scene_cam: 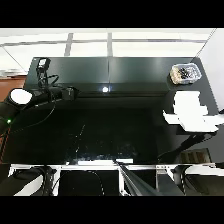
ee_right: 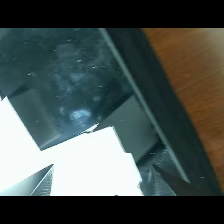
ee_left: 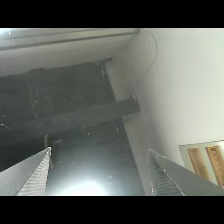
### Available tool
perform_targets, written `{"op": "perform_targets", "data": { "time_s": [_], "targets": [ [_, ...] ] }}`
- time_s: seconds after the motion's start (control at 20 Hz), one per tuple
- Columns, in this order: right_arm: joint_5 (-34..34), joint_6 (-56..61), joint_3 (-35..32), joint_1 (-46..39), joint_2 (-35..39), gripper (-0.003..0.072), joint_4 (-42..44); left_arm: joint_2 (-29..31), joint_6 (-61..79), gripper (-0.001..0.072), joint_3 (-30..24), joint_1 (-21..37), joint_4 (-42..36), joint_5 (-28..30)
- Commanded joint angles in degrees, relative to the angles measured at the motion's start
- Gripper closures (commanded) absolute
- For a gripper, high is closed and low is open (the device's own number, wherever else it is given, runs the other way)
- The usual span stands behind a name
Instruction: Fold the box and place the chain.
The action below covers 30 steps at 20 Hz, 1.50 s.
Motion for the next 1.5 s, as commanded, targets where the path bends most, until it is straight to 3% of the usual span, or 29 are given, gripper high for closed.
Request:
{"op": "perform_targets", "data": {
  "time_s": [0.0, 0.25, 0.5, 0.6, 0.9, 1.1, 1.3, 1.45],
  "targets": [
    [2.3, -2.9, 0.9, 0.9, -2.4, 0.0162, 2.1, -0.2, 0.1, 0.0, 0.0, 0.0, 0.0, -0.1],
    [4.9, -3.5, 1.2, 3.6, -1.9, 0.0674, 2.1, -0.2, 0.0, 0.0, 0.0, 0.0, 0.0, -0.2],
    [8.1, -3.1, 0.6, 8.4, 2.8, 0.0673, 6.0, -0.2, 0.1, 0.0, 0.0, 0.0, 0.0, 0.7],
    [6.1, -3.3, -2.9, 10.7, 8.0, 0.0673, 12.1, -0.2, 0.1, 0.0, 0.0, 0.0, 0.0, 0.4],
    [-6.7, -8.2, -27.1, 22.1, 28.5, 0.0673, 34.8, -0.2, 0.0, 0.0, 0.0, -0.5, -2.8, -2.8],
    [-19.8, -12.3, -44.7, 38.9, 37.6, 0.0673, 49.8, -0.5, 3.2, 0.0018, 0.0, -4.5, -3.2, -4.9],
    [-31.2, -12.3, -48.9, 56.3, 37.7, 0.0672, 51.4, -5.0, -2.0, 0.0018, 0.7, -7.3, -7.0, -5.1],
    [-35.4, -10.3, -48.9, 62.6, 37.7, 0.0672, 51.8, -13.1, -1.9, 0.0018, 2.8, -3.7, -17.8, -12.5]
  ]
}}
